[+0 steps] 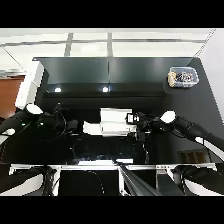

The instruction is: Fold the box and place the chain.

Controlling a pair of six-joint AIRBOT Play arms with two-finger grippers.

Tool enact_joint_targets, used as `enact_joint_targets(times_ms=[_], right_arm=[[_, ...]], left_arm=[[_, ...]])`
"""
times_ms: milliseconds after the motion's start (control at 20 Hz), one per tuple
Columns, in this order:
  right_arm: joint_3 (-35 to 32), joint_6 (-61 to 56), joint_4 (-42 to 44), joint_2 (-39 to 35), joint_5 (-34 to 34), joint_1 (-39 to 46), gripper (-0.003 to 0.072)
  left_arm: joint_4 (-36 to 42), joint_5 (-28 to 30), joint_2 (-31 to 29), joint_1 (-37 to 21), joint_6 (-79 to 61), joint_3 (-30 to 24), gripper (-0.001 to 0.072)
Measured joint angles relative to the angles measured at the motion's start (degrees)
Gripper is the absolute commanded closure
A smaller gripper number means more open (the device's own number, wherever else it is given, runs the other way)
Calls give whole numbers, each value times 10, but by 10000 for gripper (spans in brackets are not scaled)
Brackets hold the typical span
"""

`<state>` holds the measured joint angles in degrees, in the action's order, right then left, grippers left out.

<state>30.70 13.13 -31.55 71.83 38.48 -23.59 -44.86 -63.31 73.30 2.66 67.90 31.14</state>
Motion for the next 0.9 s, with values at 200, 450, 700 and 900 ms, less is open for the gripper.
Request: enact_joint_targets(times_ms=[200, 450, 700, 900], right_arm=[[0, 0, 0, 0, 0, 0, 281], [0, 0, 0, 0, 0, 0, 281], [0, 0, 0, 0, 0, 0, 281], [0, 0, 0, 0, 0, 0, 281]], left_arm=[[46, 29, 25, 53, -13, 4, 683], [72, 59, 33, 76, -19, 9, 683], [80, 73, 35, 82, -42, 20, 665], [127, 40, 35, 83, -97, 24, 171]])
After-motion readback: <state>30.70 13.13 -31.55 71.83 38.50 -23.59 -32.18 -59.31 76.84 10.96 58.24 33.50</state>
